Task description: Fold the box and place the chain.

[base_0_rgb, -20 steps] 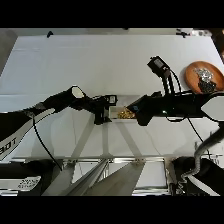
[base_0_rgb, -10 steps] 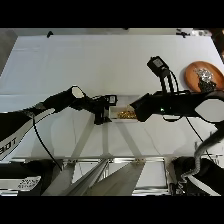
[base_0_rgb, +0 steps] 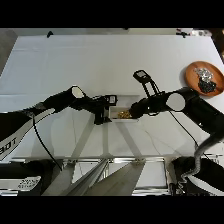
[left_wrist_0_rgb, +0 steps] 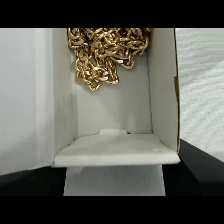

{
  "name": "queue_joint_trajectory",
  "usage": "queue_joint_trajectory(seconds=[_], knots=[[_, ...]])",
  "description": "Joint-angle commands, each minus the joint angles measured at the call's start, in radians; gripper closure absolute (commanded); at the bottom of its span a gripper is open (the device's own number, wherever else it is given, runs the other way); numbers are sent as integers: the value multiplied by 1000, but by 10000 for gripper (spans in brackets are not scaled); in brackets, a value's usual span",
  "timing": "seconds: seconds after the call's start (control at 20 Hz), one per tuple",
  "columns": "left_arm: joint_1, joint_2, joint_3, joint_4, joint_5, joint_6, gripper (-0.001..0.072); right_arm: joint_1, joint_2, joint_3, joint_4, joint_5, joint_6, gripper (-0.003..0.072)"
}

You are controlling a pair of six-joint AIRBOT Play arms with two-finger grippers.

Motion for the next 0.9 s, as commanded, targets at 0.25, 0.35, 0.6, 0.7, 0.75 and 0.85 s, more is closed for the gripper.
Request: queue_joint_trajectory(seconds=[0.25, 0.35, 0.6, 0.7, 0.75, 0.85], knots=[[0, 1, 0, 0, 0, 0, 295, -3, 95, 0, -175, 40, 3, 457], [0, 1, 0, 0, 0, 0, 295, -57, 166, 0, -257, 70, 23, 481], [0, 0, 0, 0, 0, 0, 295, -335, 146, -1, -291, 50, -23, 680], [0, 0, 0, 0, 0, 0, 295, -393, 77, -1, -210, -46, -129, 681], [0, 0, 0, 0, 0, 0, 295, -402, 24, 0, -137, -82, -200, 682], [0, 0, 0, 0, 0, 0, 295, -402, -91, 1, 45, -129, -333, 682]])
